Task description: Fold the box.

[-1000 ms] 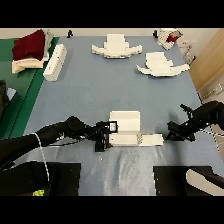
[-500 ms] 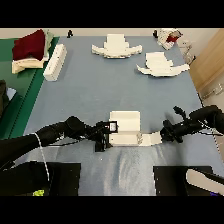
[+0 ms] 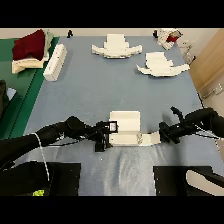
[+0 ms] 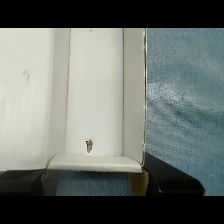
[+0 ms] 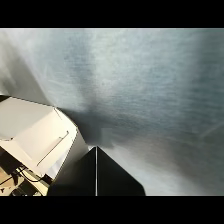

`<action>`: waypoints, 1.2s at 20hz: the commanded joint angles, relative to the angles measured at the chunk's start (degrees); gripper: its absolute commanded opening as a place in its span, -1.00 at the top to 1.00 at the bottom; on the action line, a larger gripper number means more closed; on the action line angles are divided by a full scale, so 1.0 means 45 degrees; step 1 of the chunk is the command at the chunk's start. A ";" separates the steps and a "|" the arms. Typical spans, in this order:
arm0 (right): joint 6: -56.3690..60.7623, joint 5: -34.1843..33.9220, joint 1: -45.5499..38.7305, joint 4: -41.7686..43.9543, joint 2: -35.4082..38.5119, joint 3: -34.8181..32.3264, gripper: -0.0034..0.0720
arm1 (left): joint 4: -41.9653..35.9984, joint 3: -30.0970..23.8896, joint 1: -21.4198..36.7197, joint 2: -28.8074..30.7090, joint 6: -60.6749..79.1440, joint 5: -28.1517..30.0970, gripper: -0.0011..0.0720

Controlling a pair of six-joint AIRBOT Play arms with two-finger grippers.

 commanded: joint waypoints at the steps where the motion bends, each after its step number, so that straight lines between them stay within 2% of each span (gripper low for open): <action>1: 0.0117 0.0092 0.0699 0.0160 0.0039 -0.0053 0.91 | 0.0005 0.0005 0.0010 0.0005 0.0000 0.0005 -0.31; 6: 0.0282 0.0053 0.2176 0.0457 0.0481 0.0078 0.91 | 0.0005 0.0010 0.0010 0.0005 0.0000 0.0005 -0.31; 10: 0.0855 0.0053 0.2521 0.0500 0.1603 0.0476 0.91 | 0.0005 0.0010 0.0010 0.0005 0.0000 0.0005 -0.31; 11: 0.0913 0.0049 0.2608 0.0500 0.1875 0.0573 0.85 | 0.0005 0.0005 0.0010 0.0005 0.0000 0.0005 -0.31; 12: 0.0918 0.0063 0.2696 0.0500 0.2069 0.0641 0.62 | 0.0005 0.0010 0.0010 0.0005 0.0000 0.0005 -0.31; 14: 0.0918 0.0151 0.3016 0.0500 0.2307 0.0695 0.03 | 0.0000 0.0005 0.0010 0.0005 0.0000 0.0005 -0.31; 15: 0.0918 0.0151 0.3254 0.0500 0.2312 0.0699 -0.13 | 0.0005 0.0005 0.0010 0.0005 0.0000 0.0005 -0.31; 21: 0.1258 0.1768 0.5416 0.0233 0.2307 0.0874 -0.14 | 0.0005 0.0010 0.0010 0.0005 0.0000 0.0005 -0.31; 24: 0.3225 0.2662 0.6547 -0.1554 0.2307 0.1282 -0.13 | 0.0005 0.0010 0.0010 0.0005 0.0000 0.0005 -0.31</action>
